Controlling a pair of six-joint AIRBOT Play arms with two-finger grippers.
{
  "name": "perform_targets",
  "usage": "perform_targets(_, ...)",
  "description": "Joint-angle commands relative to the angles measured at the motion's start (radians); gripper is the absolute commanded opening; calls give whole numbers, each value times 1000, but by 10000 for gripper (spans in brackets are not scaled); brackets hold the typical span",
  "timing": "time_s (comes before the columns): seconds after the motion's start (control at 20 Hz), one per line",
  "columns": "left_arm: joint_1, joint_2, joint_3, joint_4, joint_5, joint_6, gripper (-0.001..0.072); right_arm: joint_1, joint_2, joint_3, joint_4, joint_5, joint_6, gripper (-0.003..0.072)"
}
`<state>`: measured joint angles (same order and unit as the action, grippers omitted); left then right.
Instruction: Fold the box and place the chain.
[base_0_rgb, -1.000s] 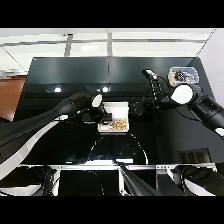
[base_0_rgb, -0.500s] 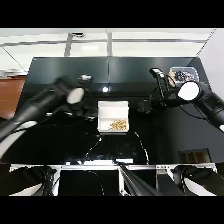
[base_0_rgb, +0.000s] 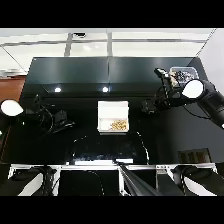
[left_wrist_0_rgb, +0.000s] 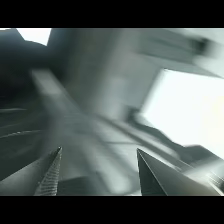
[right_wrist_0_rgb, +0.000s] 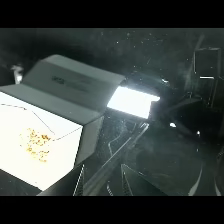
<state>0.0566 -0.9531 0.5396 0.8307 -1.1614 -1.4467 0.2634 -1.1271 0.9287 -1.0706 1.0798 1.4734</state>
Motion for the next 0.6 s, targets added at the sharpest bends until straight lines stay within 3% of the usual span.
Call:
perform_targets(0.0,101,-40,-169,-463,-65,719,540,-2,0,0,3,-4,14,285)
perform_targets(0.1,58,-84,-173,-438,-72,930,557,-2,0,0,4,-3,15,285)
perform_targets(0.15,32,-103,-172,-439,-69,1054,720,-2,0,0,3,-4,15,285)
perform_targets(0.4,-71,-114,-146,-450,116,1378,716,-2,0,0,3,-4,15,285)
perform_targets(0.55,-111,-114,-125,-432,147,1655,715,-2,0,0,4,-4,15,285)
